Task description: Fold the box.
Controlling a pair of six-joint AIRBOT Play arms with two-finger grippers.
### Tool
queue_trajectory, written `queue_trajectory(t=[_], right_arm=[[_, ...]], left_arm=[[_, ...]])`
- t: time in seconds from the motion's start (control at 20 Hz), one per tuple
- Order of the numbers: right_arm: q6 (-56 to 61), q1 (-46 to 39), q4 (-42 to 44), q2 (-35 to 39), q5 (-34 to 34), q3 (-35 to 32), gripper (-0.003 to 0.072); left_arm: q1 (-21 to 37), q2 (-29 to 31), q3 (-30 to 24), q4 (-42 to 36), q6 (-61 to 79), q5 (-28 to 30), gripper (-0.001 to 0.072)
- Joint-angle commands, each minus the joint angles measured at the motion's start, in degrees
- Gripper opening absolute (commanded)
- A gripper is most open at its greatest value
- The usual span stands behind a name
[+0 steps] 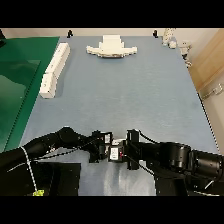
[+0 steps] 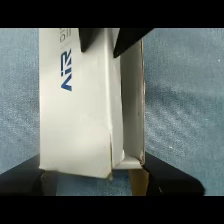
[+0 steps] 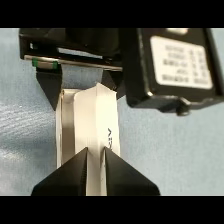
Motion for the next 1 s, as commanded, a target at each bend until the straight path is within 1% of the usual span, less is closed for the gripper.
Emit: queue_trajectory(t=[0.0,0.2,0.3,0.35,0.6,0.65,0.7,0.95], right_arm=[[0.0,0.0,2.78,-1.22,0.17,0.02,0.0148],[-0.17,0.0,6.99,-3.08,0.24,0.02,0.0149],[-0.17,0.0,6.91,-2.89,0.2,0.02,0.0154],[-0.17,0.0,6.82,-2.89,0.2,0.09,0.0182],[-0.17,0.0,6.75,-2.49,0.13,0.11,0.0188],[-0.17,-0.02,6.75,-2.1,0.11,0.15,0.0302],[-0.17,-0.02,6.71,-1.55,0.09,0.2,0.0381],[0.17,-0.02,6.78,1.9,-0.92,0.2,0.038]], left_arm=[[0.02,0.04,0.02,0.02,0.04,-0.02,0.0518],[0.02,0.04,0.02,0.02,0.04,-0.02,0.0518],[0.02,0.04,0.02,0.02,0.02,-0.02,0.0518],[0.02,0.04,0.02,0.02,0.02,-0.02,0.0518],[0.02,0.04,0.02,0.02,0.04,-0.02,0.0518],[0.02,0.04,0.02,0.02,0.04,0.0,0.0518],[0.02,0.04,0.02,0.02,0.04,-0.02,0.0518],[0.02,0.04,0.02,0.02,0.04,-0.02,0.0518]])
